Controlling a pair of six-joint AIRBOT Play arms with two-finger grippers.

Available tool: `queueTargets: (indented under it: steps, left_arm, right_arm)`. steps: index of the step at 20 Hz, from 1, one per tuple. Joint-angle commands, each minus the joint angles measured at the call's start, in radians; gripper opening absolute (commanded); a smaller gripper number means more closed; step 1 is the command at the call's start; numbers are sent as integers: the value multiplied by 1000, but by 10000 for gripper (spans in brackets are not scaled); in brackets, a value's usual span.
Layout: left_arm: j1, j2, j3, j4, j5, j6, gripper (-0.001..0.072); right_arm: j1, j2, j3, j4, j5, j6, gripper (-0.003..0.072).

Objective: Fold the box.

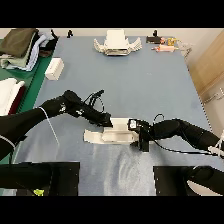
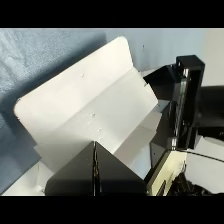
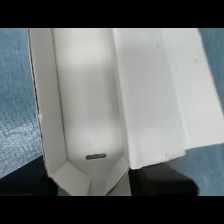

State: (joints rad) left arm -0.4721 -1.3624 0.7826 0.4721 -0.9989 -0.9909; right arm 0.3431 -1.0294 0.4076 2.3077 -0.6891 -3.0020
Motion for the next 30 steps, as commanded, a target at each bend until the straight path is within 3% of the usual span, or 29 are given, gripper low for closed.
queueTargets:
  steps: [1,4,8,11,15,16,17,18,24,30]
  left_arm:
    - [44,59,25,-4,-73,66,13]
    - [126,214,27,37,-92,109,12]
    - [182,419,-4,251,-173,146,13]
    - [183,552,-80,292,-235,282,13]
    - [167,684,-205,292,-213,526,17]
    - [159,691,-224,293,-193,553,142]
    - [148,689,-238,293,-167,557,562]
    - [137,686,-250,293,-126,556,696]
    - [53,649,-259,347,14,676,697]
    - [2,539,-261,397,62,723,697]
  right_arm:
    - [0,0,0,0,0,1,466]
    - [0,0,0,0,0,1,466]
    - [0,0,0,0,0,1,466]
    - [0,0,0,0,0,1,466]
    - [0,0,0,0,0,1,466]
    - [0,0,0,0,0,1,466]
    - [0,0,0,0,0,1,466]
    - [0,0,0,0,0,1,466]
    - [0,0,0,0,0,1,467]
    - [0,0,0,0,0,1,466]
